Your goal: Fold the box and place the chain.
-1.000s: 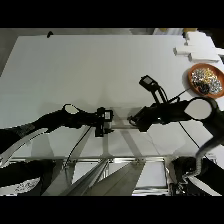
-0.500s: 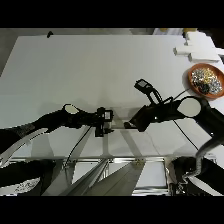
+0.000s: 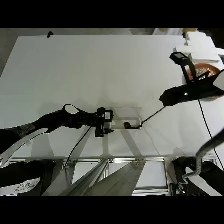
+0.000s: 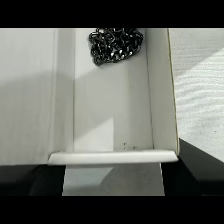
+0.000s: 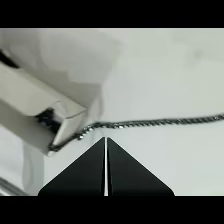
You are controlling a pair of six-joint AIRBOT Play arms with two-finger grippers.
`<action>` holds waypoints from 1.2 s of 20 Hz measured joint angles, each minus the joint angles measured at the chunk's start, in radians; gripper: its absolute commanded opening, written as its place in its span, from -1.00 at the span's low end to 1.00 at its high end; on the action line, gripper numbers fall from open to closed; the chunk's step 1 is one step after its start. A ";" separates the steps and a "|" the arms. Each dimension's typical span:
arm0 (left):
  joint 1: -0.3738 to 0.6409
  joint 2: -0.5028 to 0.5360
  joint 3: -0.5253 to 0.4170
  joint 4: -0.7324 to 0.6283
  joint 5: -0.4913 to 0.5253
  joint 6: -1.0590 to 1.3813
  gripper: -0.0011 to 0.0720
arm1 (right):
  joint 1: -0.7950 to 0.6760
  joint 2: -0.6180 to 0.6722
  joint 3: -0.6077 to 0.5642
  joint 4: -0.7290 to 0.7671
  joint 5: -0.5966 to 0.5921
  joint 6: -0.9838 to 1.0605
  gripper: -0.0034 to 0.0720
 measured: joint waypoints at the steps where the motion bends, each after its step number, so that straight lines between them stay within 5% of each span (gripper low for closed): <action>1: 0.000 0.000 0.000 0.000 0.000 0.000 -0.42 | -0.014 -0.015 0.000 -0.017 0.000 0.017 -0.85; 4: 0.000 0.000 0.000 0.000 0.000 0.000 -0.42 | -0.040 -0.069 -0.024 -0.056 -0.027 0.053 -0.08; 13: 0.000 0.000 0.000 0.000 0.000 0.000 -0.42 | -0.055 -0.182 -0.170 -0.154 -0.199 0.163 -0.08; 24: 0.000 0.000 0.000 0.000 0.000 0.000 -0.42 | -0.040 -0.294 -0.203 -0.174 -0.294 0.202 -0.08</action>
